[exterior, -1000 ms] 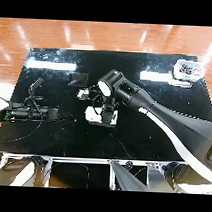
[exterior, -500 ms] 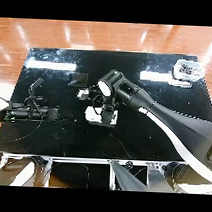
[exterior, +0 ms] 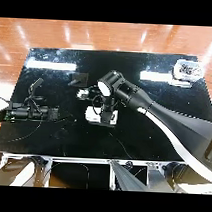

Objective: Fold the box and place the chain.

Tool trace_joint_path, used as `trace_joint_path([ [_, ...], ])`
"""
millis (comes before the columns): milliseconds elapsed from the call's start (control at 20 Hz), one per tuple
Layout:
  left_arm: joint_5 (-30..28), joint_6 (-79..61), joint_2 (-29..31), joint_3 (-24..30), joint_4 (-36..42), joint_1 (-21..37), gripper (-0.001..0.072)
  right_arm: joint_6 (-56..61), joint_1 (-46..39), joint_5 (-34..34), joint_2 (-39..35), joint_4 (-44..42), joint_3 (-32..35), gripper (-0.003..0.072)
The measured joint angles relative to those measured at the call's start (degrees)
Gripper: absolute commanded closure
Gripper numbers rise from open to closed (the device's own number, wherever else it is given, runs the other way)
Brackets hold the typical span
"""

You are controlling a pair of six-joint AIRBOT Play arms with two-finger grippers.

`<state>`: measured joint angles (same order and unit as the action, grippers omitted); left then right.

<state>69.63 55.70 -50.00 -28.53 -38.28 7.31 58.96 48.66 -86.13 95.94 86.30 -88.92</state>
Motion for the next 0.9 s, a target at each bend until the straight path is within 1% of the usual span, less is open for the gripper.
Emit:
trace_joint_path([
  [600,0.0,-0.02,0.0,0.02,-0.02,0.02,0.0089,1.86,0.0,-1.97,-0.26,-0.7,0.02,0.0153],
  [900,0.0,-0.02,0.0,0.0,-0.02,0.0,0.0089,3.43,0.0,-1.73,-0.59,-0.35,0.02,0.0156],
])
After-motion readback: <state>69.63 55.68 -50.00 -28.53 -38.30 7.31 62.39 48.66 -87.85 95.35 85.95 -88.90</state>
